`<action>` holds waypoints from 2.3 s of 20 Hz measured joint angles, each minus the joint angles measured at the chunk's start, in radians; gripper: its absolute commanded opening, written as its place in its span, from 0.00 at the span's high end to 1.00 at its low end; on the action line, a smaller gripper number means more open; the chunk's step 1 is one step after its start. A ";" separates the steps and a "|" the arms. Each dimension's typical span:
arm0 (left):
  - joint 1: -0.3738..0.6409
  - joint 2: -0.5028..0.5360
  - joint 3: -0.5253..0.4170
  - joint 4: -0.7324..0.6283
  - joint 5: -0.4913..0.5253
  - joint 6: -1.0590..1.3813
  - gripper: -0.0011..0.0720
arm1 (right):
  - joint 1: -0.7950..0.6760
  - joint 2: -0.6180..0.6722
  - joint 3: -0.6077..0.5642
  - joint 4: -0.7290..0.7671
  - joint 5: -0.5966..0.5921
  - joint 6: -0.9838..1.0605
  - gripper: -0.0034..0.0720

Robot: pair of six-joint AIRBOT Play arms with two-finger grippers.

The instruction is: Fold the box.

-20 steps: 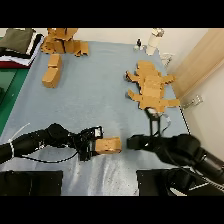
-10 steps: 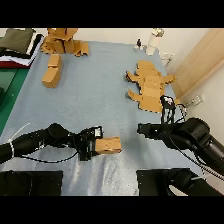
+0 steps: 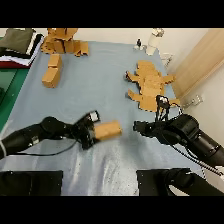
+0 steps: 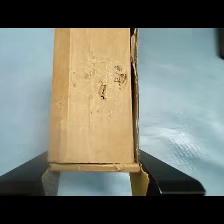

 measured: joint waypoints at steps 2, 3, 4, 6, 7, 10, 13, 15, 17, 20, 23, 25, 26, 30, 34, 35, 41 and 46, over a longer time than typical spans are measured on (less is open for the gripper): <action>0.119 0.045 0.006 0.157 0.029 -0.189 0.37 | 0.000 -0.003 0.000 -0.005 0.005 0.002 0.95; 0.193 0.059 0.009 0.238 0.038 -0.285 0.37 | 0.000 -0.004 0.000 -0.006 0.006 0.002 0.95; 0.275 0.068 0.011 0.312 0.047 -0.376 0.37 | 0.000 -0.005 0.000 -0.007 0.007 0.003 0.95; 0.457 0.059 0.027 0.421 0.058 -0.519 0.37 | 0.000 -0.005 0.000 -0.008 0.017 0.003 0.95; 0.533 0.041 0.043 0.453 0.063 -0.564 0.37 | 0.000 -0.005 0.000 -0.009 0.023 0.003 0.95; 0.703 -0.060 0.130 0.513 0.056 -0.660 0.37 | 0.000 -0.006 0.000 -0.011 0.056 0.003 0.95; 0.767 -0.188 0.248 0.537 0.042 -0.705 0.37 | 0.000 -0.006 0.000 -0.010 0.088 0.003 0.95; 0.785 -0.278 0.333 0.545 0.034 -0.725 0.37 | 0.000 -0.006 0.000 -0.011 0.100 0.003 0.95; 0.792 -0.362 0.417 0.550 0.031 -0.743 0.37 | 0.000 -0.006 0.000 -0.011 0.108 0.003 0.95; 0.787 -0.468 0.531 0.551 0.028 -0.764 0.37 | 0.000 -0.006 0.000 -0.010 0.116 0.003 0.95; 0.767 -0.542 0.617 0.551 0.029 -0.775 0.37 | 0.000 -0.006 0.000 -0.011 0.120 0.003 0.95; 0.758 -0.568 0.647 0.552 0.028 -0.777 0.37 | 0.000 -0.006 0.000 -0.011 0.121 0.003 0.95; 0.757 -0.575 0.656 0.552 0.027 -0.777 0.36 | 0.000 -0.006 0.000 -0.011 0.122 0.003 0.95; 0.760 -0.590 0.673 0.557 0.002 -0.790 0.01 | 0.000 -0.006 0.000 -0.009 0.122 0.003 0.95; 0.782 -0.590 0.679 0.566 -0.061 -0.806 0.01 | 0.000 -0.006 0.000 0.004 0.122 0.003 0.95; 0.792 -0.582 0.680 0.568 -0.092 -0.809 0.01 | 0.000 -0.006 0.000 0.008 0.122 0.003 0.95; 0.903 -0.421 0.681 0.573 -0.292 -0.829 0.01 | 0.000 -0.006 0.000 0.043 0.122 -0.021 0.95; 0.909 -0.203 0.686 0.494 -0.472 -0.885 0.97 | -0.046 -0.109 0.062 0.148 0.087 -0.140 0.95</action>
